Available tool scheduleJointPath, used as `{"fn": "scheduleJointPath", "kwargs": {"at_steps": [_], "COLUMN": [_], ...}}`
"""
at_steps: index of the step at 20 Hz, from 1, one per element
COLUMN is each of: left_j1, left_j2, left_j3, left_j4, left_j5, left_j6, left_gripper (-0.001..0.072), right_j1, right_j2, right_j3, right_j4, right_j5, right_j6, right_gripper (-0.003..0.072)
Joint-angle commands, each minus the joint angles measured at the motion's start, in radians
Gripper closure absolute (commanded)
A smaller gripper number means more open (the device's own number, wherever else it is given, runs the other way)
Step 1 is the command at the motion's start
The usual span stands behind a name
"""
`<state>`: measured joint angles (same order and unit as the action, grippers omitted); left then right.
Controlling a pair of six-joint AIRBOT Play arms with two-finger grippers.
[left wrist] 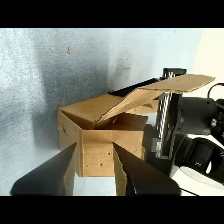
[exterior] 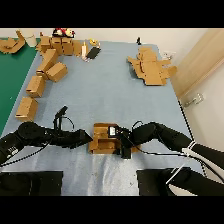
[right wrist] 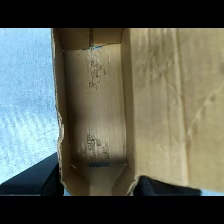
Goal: Fold the box.
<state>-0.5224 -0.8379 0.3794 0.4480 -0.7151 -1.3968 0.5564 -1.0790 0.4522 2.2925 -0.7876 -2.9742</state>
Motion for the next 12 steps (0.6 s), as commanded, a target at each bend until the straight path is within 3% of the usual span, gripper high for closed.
{"fn": "scheduleJointPath", "kwargs": {"at_steps": [1,3,4,5,12], "left_j1": [0.0,0.0,-0.002,-0.008,-0.096], "left_j2": [0.0,0.0,0.0,0.0,-0.004], "left_j3": [0.0,0.0,0.0,0.002,0.01], "left_j4": [0.001,-0.002,-0.008,-0.01,-0.002], "left_j5": [0.005,-0.012,-0.029,-0.038,0.054], "left_j6": [0.019,0.016,0.016,0.016,-0.063], "left_gripper": [0.0366,0.0404,0.0328,0.0159,0.0146], "right_j1": [0.0,0.0,0.0,0.0,0.0], "right_j2": [0.0,0.0,0.0,0.0,0.0], "right_j3": [0.0,0.0,0.0,0.0,0.0], "right_j4": [0.0,0.0,0.0,0.0,0.0], "right_j5": [0.0,0.0,0.0,0.0,0.0], "right_j6": [0.0,0.0,0.0,0.0,0.0], "right_gripper": [0.024,0.024,0.024,0.024,0.024]}}
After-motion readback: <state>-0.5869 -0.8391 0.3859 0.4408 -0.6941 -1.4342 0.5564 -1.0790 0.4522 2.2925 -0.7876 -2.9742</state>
